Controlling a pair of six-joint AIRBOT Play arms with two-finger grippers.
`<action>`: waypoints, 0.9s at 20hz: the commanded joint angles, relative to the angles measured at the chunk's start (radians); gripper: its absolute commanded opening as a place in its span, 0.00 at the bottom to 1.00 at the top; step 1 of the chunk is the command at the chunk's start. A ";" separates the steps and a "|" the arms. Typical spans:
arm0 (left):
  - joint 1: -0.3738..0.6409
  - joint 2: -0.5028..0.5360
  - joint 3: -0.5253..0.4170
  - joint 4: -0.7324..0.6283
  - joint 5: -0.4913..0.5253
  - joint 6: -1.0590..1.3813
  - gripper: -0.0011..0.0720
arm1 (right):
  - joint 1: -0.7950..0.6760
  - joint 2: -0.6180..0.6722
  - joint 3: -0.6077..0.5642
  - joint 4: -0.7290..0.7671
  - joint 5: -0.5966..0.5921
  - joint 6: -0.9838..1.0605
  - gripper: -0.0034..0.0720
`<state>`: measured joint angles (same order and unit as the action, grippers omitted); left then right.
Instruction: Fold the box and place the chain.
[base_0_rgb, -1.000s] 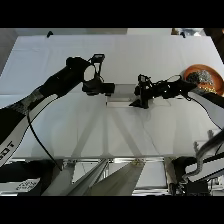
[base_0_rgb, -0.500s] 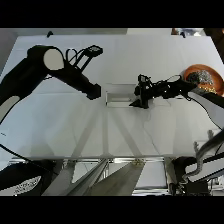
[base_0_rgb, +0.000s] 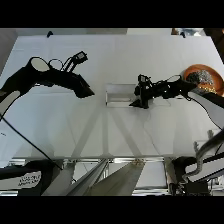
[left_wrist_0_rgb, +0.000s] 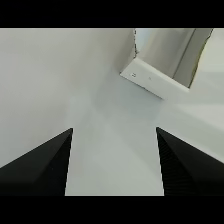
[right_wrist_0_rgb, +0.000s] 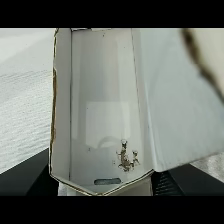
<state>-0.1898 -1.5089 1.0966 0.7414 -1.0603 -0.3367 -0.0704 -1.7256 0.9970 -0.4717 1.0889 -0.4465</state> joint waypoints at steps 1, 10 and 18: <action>0.025 -0.156 -0.014 -0.226 -0.005 0.470 0.79 | 0.000 0.000 0.000 0.000 0.000 0.000 0.76; -0.024 -0.270 -0.010 -0.390 -0.029 0.855 0.97 | 0.000 0.000 0.000 0.000 0.000 0.000 0.76; -0.048 -0.273 -0.010 -0.382 -0.079 0.942 0.97 | 0.000 0.000 0.000 0.000 0.000 0.000 0.76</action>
<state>-0.2310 -1.7798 1.0855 0.3618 -1.1240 0.5659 -0.0704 -1.7256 0.9970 -0.4725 1.0885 -0.4473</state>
